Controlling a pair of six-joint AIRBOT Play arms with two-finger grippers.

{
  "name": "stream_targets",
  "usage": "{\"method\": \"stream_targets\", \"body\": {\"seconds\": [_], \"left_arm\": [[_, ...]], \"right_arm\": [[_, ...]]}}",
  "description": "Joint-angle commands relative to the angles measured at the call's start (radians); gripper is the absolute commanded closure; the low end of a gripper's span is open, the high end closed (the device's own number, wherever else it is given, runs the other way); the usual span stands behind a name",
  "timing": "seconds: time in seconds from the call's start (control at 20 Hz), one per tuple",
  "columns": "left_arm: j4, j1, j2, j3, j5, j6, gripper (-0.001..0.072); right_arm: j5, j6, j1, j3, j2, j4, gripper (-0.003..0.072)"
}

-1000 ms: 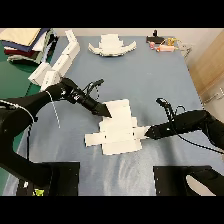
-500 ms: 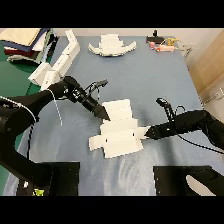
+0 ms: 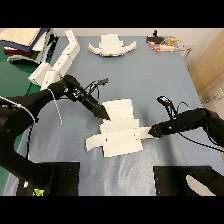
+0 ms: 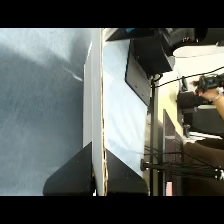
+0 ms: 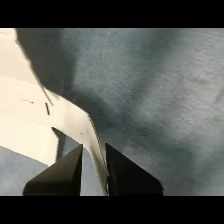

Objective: Fold the box.

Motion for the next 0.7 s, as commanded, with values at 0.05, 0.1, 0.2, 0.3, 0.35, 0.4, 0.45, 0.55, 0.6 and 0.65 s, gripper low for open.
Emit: {"method": "stream_targets", "body": {"seconds": [0.05,0.1,0.2,0.3,0.35,0.4,0.45,0.55,0.6,0.65], "left_arm": [[0.01,-0.032,0.085,-0.023,0.066,0.118,0.0702],[0.01,-0.043,0.119,-0.047,0.111,0.151,0.0702],[0.01,-0.06,0.181,-0.105,0.21,0.21,0.0702],[0.008,-0.079,0.235,-0.161,0.284,0.261,0.0702],[0.008,-0.093,0.258,-0.183,0.317,0.283,0.0702],[0.008,-0.112,0.283,-0.208,0.355,0.312,0.0702],[0.01,-0.133,0.307,-0.232,0.391,0.336,0.0702],[0.011,-0.174,0.358,-0.286,0.45,0.387,0.0702],[0.01,-0.193,0.389,-0.317,0.481,0.41,0.0702],[0.01,-0.211,0.417,-0.345,0.515,0.429,0.0702]], "right_arm": [[0.028,0.133,-0.001,0.06,0.001,-0.27,0.0455],[0.027,0.154,-0.001,0.077,0.003,-0.27,0.0455],[0.023,0.196,-0.001,0.124,0.003,-0.245,0.0454],[0.025,0.219,-0.001,0.169,0.003,-0.208,0.0376],[0.029,0.247,-0.001,0.189,0.003,-0.203,0.0281],[0.035,0.28,-0.001,0.201,0.003,-0.203,0.0275],[0.043,0.297,-0.001,0.205,0.003,-0.203,0.0276],[0.047,0.301,-0.001,0.205,0.002,-0.203,0.0276],[0.048,0.317,-0.001,0.205,0.003,-0.202,0.0276],[0.049,0.323,-0.001,0.205,0.003,-0.203,0.0276]]}}
